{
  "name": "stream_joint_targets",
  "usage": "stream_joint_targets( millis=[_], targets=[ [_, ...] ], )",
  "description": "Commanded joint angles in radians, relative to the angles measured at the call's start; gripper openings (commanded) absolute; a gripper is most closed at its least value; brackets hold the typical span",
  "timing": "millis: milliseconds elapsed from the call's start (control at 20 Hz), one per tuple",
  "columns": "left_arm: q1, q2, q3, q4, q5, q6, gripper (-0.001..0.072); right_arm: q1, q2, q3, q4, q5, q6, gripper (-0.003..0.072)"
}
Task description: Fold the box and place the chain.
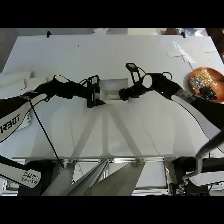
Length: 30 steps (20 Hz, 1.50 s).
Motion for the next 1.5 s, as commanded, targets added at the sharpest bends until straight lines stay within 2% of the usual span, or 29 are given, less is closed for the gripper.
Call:
stream_joint_targets(
  millis=[0,200,350,400,450,500,550,600,750,900,950,1150,1300,1400,1450],
  targets=[
    [0.002,0.0,0.0,0.007,0.004,0.0,0.0376,0.06,0.013,0.002,-0.16,0.038,0.226,0.0429],
    [0.002,0.0,0.0,0.007,0.004,0.0,0.0376,0.114,0.013,0.002,-0.223,0.011,0.344,0.0425],
    [0.002,0.0,0.0,0.007,0.004,0.0,0.0376,0.137,0.013,0.002,-0.243,0.01,0.431,0.0388],
    [0.002,0.0,0.0,0.007,0.004,0.0,0.0376,0.143,0.013,0.002,-0.25,0.011,0.461,0.0312],
    [0.002,0.0,0.0,0.007,0.004,0.0,0.0376,0.149,0.013,0.002,-0.252,0.011,0.484,0.0309],
    [0.002,0.0,0.0,0.007,0.004,0.0,0.0376,0.155,0.013,0.002,-0.256,0.011,0.504,0.0235],
    [0.002,0.0,0.0,0.007,0.004,0.0,0.0376,0.159,0.013,0.002,-0.257,0.012,0.503,0.0033],
    [0.002,0.0,0.0,0.007,0.004,0.0,0.0376,0.163,0.013,0.002,-0.258,0.013,0.504,0.0013],
    [0.002,0.0,0.0,0.007,0.004,0.0,0.0376,0.17,0.013,0.002,-0.258,0.013,0.504,0.0017],
    [0.002,0.0,0.0,0.007,0.004,0.0,0.0376,0.17,0.019,0.016,-0.25,0.018,0.503,0.0274],
    [0.002,0.0,0.0,0.007,0.004,0.0,0.0376,0.17,0.024,0.027,-0.25,0.026,0.503,0.0299],
    [0.002,0.0,0.0,0.007,0.004,0.0,0.0376,0.169,0.069,0.069,-0.275,0.058,0.503,0.0299],
    [0.002,0.0,0.0,0.007,0.004,0.0,0.0376,0.169,0.108,0.09,-0.314,0.14,0.503,0.0303],
    [0.002,0.0,0.0,0.007,0.004,0.0,0.0376,0.17,0.116,0.107,-0.338,0.224,0.503,0.0416],
    [0.002,0.0,0.0,0.007,0.004,0.0,0.0376,0.169,0.116,0.114,-0.344,0.263,0.502,0.042]
  ],
)
